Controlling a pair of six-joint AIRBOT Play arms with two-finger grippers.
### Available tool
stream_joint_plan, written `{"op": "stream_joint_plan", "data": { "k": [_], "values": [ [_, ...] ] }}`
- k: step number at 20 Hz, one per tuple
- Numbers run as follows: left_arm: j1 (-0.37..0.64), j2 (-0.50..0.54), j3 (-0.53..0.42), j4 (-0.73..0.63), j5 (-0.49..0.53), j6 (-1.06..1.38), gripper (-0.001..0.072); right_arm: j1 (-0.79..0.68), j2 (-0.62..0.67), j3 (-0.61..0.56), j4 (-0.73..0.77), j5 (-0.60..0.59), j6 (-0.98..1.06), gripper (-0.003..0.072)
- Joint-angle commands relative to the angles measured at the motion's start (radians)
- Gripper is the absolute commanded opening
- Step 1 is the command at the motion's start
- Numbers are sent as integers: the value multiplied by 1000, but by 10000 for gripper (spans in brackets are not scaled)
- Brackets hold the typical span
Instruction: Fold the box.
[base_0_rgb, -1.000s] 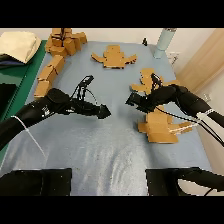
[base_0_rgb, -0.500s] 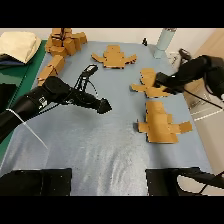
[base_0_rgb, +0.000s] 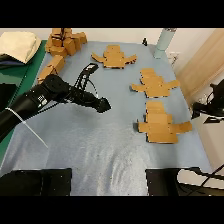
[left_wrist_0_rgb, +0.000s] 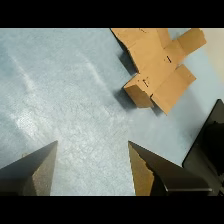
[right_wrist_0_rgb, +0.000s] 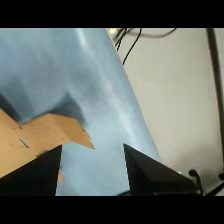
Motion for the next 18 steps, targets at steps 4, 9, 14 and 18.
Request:
{"op": "stream_joint_plan", "data": {
  "k": [4,9,14,18],
  "values": [
    [0,-2,1,-6,1,-11,689,-97,-65,-102,224,47,-288,560],
    [0,-2,1,-5,0,-30,689,-96,-107,-107,317,61,-342,467],
    [-2,-2,1,-10,-1,-30,689,-80,-107,-107,373,35,-356,150],
    [-2,-2,1,-80,-2,-30,688,-8,-106,-120,553,24,-353,7]
  ]
}}
